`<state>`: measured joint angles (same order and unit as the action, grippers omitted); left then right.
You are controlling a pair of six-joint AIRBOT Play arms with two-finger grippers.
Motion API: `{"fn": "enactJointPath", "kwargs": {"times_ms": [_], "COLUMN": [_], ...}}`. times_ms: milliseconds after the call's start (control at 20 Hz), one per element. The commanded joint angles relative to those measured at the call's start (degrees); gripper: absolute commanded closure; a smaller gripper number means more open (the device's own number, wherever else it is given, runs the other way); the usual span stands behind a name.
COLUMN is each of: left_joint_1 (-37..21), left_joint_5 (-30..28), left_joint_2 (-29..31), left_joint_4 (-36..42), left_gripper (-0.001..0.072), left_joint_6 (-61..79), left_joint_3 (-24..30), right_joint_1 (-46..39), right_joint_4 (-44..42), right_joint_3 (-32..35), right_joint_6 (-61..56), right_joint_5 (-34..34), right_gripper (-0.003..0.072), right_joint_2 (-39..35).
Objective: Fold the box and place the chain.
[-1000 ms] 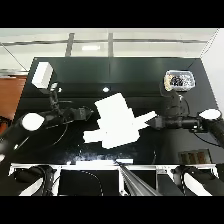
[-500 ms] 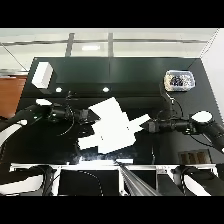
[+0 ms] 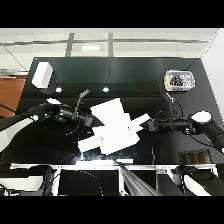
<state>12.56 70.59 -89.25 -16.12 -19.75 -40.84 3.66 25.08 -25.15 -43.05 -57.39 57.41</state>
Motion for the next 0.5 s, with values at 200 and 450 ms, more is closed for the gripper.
{"fn": "enactJointPath", "kwargs": {"times_ms": [200, 450], "left_joint_1": [0.35, 7.17], "left_joint_5": [2.60, -0.17], "left_joint_2": [-0.22, 9.81], "left_joint_4": [-5.97, -24.61], "left_gripper": [0.0687, 0.0691], "left_joint_6": [4.79, -1.05], "left_joint_3": [-5.88, -6.10], "right_joint_1": [-5.53, -8.33], "right_joint_4": [14.60, 14.78], "right_joint_3": [-7.89, -18.05], "right_joint_6": [-4.09, -5.38], "right_joint_5": [-10.40, -32.06], "right_gripper": [-0.0018, -0.0014], "right_joint_2": [-0.04, -0.07]}}
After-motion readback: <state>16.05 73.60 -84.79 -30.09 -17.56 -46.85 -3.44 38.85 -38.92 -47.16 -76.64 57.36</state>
